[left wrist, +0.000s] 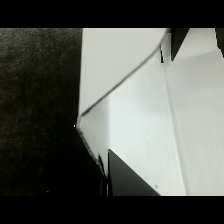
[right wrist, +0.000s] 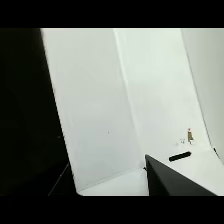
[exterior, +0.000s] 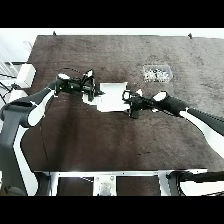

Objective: Fold the box and place the chain.

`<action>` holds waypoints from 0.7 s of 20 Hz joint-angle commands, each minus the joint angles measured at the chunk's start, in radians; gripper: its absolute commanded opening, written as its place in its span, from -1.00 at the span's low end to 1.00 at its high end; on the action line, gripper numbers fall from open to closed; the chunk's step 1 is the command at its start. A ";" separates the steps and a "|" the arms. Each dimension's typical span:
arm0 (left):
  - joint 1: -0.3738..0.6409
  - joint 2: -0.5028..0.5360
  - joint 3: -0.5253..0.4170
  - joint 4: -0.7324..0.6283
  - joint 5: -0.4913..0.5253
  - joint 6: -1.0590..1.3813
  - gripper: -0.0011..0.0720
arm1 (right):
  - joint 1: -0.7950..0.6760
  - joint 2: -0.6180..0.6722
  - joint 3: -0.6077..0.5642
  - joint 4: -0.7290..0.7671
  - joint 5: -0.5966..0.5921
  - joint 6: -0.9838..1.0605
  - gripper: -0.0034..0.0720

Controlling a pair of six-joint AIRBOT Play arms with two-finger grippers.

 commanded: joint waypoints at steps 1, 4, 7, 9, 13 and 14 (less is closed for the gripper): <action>0.001 0.000 0.000 0.000 0.000 0.000 -0.91 | -0.003 0.034 0.003 0.026 -0.068 0.002 0.46; 0.000 -0.001 0.000 0.000 -0.001 0.000 -0.92 | -0.003 0.095 0.004 0.026 -0.091 0.002 0.46; 0.000 0.000 0.000 0.000 -0.003 0.000 -0.92 | -0.003 0.094 0.013 0.027 -0.119 0.001 0.46; 0.001 0.000 0.000 0.000 -0.005 0.000 -0.92 | -0.005 0.081 0.019 0.026 -0.121 -0.010 0.46; 0.000 -0.001 0.000 0.000 -0.005 0.000 -0.92 | -0.021 0.057 0.047 0.034 -0.114 -0.011 0.56; 0.000 -0.001 0.000 0.000 -0.005 0.000 -0.92 | -0.021 0.042 0.064 0.034 -0.086 -0.023 0.56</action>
